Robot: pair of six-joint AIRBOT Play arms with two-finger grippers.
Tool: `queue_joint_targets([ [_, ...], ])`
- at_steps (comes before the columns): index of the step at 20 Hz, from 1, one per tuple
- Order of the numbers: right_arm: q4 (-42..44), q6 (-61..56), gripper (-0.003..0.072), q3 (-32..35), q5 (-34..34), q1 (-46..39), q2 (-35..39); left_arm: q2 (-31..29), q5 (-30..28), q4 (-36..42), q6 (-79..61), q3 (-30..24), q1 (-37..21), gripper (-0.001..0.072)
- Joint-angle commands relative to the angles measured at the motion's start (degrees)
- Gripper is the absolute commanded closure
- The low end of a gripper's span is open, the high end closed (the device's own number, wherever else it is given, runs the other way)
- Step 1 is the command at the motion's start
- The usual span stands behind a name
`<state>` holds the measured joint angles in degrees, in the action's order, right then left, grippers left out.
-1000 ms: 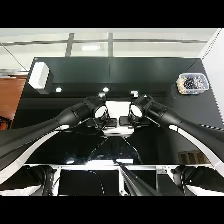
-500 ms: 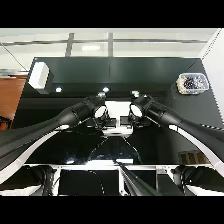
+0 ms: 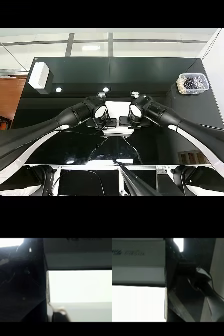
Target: Fold the box and place the chain.
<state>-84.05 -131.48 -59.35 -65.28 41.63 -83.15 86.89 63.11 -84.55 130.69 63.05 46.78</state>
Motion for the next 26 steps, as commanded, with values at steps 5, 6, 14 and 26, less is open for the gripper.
queue_joint_targets([
  [5,-0.7,5.5,0.0295,-0.8,-3.5,-0.2,1.3,0.0,0.1,0.0,0.0,0.1,0.0,0.0679],
  [6,-1.9,7.0,0.0295,-1.1,-5.2,-0.2,2.8,0.0,0.1,0.0,0.0,0.1,0.0,0.0679],
  [14,-32.0,12.7,0.0313,-1.1,-11.4,-4.7,27.2,0.0,0.1,0.0,0.0,0.1,0.0,0.0679],
  [26,-15.2,17.7,-0.0034,-2.1,24.0,-55.1,6.6,0.0,0.2,0.0,0.0,0.1,0.0,0.0679],
])
